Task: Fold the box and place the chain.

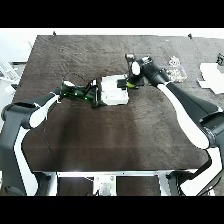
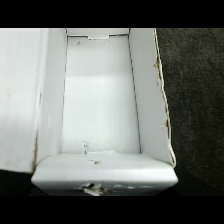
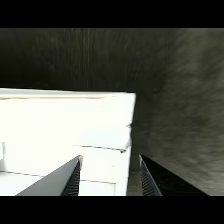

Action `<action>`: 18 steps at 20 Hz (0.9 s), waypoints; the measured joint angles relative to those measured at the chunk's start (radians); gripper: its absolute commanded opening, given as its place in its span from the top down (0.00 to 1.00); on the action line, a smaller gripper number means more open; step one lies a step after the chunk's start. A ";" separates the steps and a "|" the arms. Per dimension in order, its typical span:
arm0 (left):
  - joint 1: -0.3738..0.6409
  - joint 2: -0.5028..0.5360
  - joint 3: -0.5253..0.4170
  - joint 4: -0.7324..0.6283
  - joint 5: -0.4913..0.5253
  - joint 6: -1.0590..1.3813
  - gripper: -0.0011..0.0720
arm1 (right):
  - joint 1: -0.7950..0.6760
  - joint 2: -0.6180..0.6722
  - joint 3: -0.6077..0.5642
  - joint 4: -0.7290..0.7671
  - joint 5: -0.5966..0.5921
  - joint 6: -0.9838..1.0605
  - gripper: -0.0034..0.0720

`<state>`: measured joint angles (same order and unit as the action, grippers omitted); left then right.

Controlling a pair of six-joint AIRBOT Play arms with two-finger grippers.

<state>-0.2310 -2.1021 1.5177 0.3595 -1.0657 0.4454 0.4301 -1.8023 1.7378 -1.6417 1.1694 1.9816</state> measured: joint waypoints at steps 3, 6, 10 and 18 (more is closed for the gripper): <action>0.000 0.000 0.000 0.000 0.000 0.000 0.57 | -0.040 0.051 0.026 0.000 -0.013 -0.065 0.36; 0.000 0.000 0.000 0.000 0.000 0.000 0.57 | -0.117 0.076 0.046 -0.001 -0.043 -0.144 0.37; 0.000 0.000 0.000 0.000 0.000 0.000 0.57 | -0.268 0.079 0.055 -0.002 -0.106 -0.246 0.38; 0.000 0.000 0.000 -0.001 0.000 -0.001 0.57 | -0.515 -0.042 0.063 0.108 -0.253 -0.453 0.38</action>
<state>-0.2310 -2.1021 1.5177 0.3588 -1.0660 0.4446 -0.0853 -1.8442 1.8008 -1.5337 0.9169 1.5288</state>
